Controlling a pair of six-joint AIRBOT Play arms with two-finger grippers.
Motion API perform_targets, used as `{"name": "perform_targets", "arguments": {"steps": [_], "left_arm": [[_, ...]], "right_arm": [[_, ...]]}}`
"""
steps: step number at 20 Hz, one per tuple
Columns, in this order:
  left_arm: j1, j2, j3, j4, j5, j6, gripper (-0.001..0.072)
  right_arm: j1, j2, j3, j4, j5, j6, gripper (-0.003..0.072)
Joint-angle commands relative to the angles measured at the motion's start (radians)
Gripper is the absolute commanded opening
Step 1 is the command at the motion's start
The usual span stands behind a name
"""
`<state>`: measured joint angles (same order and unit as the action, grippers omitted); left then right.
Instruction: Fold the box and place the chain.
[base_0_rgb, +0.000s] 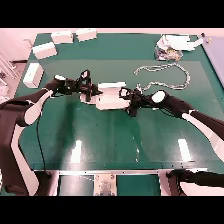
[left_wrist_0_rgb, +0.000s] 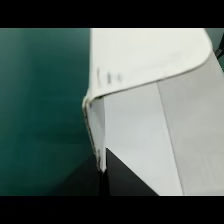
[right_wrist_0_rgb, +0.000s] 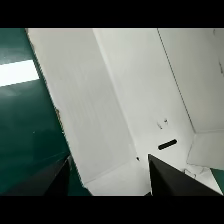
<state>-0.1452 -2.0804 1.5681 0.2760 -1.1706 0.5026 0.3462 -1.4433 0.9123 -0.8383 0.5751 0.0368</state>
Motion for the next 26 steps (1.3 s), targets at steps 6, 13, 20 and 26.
{"name": "perform_targets", "arguments": {"steps": [6,13,20,26], "left_arm": [[0.0,-0.001,0.0,0.005,-0.001,-0.006,0.0021],[0.0,-0.001,0.0,0.006,-0.029,-0.007,0.0021],[0.0,-0.001,0.0,0.039,-0.043,-0.007,0.0021],[0.0,-0.001,0.0,0.04,-0.044,-0.008,0.0021]], "right_arm": [[0.009,0.006,-0.043,-0.001,-0.038,0.003,0.0576],[0.032,-0.053,-0.043,-0.001,-0.175,0.003,0.0577],[0.029,0.063,-0.042,-0.001,-0.246,0.004,0.0576],[0.011,0.082,-0.042,-0.001,-0.242,-0.007,0.0576]]}}
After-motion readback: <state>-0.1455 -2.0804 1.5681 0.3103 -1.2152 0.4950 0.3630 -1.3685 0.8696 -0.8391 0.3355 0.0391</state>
